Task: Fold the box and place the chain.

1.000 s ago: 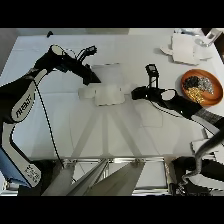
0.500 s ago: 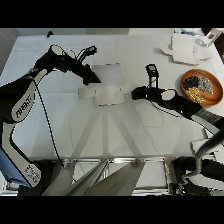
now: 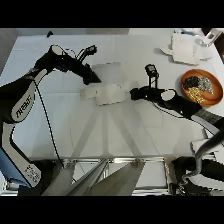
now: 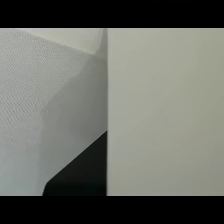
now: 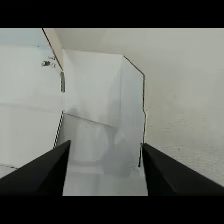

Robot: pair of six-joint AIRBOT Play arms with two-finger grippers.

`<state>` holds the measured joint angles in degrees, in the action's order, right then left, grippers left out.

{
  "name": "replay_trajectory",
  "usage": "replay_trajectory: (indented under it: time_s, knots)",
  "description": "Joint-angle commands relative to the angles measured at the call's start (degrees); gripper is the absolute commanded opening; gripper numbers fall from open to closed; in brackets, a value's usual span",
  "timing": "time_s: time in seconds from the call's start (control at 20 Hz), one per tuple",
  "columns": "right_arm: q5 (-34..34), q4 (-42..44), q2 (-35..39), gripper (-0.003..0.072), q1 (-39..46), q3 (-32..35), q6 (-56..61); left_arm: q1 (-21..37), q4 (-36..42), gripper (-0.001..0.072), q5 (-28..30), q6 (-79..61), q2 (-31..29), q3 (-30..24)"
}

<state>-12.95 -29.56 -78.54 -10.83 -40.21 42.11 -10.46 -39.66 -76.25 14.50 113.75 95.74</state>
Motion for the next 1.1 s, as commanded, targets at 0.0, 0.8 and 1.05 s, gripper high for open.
replay_trajectory:
  time_s: [0.0,0.8,1.05]
  knots:
    - [-0.5,0.0,1.6,0.0546,0.0,0.0,0.0,-0.1,0.2,0.0007,-0.3,1.7,-0.2,0.0]
    - [-6.5,-0.6,37.6,0.0532,10.2,0.0,0.1,6.9,-3.9,-0.0003,-14.0,3.9,-25.8,-3.1]
    - [-14.6,-4.0,37.7,0.0532,16.1,0.0,5.8,5.2,-5.1,-0.0003,-12.0,1.9,-31.6,-16.6]
